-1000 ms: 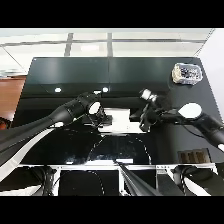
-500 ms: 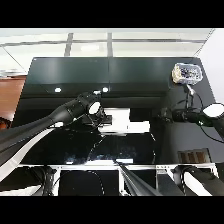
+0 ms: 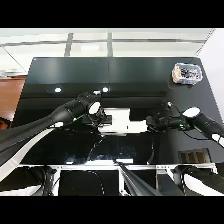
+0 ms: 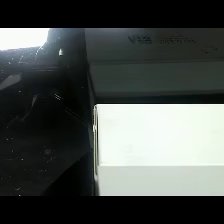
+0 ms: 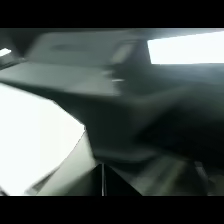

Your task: Fold the box and place the chain.

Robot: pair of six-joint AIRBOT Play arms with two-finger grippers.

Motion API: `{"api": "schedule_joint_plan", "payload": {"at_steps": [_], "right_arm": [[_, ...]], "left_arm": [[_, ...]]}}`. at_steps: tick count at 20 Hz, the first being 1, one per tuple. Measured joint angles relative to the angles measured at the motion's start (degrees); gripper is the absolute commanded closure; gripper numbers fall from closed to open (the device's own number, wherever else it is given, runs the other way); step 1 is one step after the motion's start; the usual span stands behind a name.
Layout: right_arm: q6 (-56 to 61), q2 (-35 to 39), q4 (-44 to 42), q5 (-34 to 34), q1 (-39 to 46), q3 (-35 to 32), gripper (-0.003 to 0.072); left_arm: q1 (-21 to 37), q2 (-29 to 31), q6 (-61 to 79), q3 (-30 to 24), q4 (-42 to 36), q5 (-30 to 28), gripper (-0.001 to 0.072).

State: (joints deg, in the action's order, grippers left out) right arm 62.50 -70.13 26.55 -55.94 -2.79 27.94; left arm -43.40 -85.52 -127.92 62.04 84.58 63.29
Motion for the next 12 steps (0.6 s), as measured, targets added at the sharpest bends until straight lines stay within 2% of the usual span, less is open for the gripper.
{"api": "schedule_joint_plan", "payload": {"at_steps": [1,2,3,8,9,12], "right_arm": [[-2.8,-0.5,-3.1,-0.5,-0.3,0.1,0.0617],[-5.0,-0.9,-5.2,-1.3,-0.4,0.4,0.0324],[-6.7,-1.1,-6.2,-2.0,-0.5,0.7,0.0144],[-10.5,-1.7,-6.9,-6.7,-0.7,2.6,0.0142],[-10.8,-1.7,-6.9,-7.3,-0.8,2.8,0.0183],[-11.3,-1.8,-7.1,-8.3,-2.0,3.3,0.0190]], "left_arm": [[0.0,0.0,0.0,0.0,0.0,0.1,0.0682],[0.0,0.0,0.0,0.0,0.0,0.1,0.0682],[0.0,0.0,0.0,0.0,0.0,0.1,0.0683],[0.0,0.0,0.0,0.0,0.0,0.2,0.0682],[0.0,0.0,0.0,0.0,0.0,0.2,0.0683],[0.0,0.0,0.0,0.0,0.0,0.2,0.0682]]}}
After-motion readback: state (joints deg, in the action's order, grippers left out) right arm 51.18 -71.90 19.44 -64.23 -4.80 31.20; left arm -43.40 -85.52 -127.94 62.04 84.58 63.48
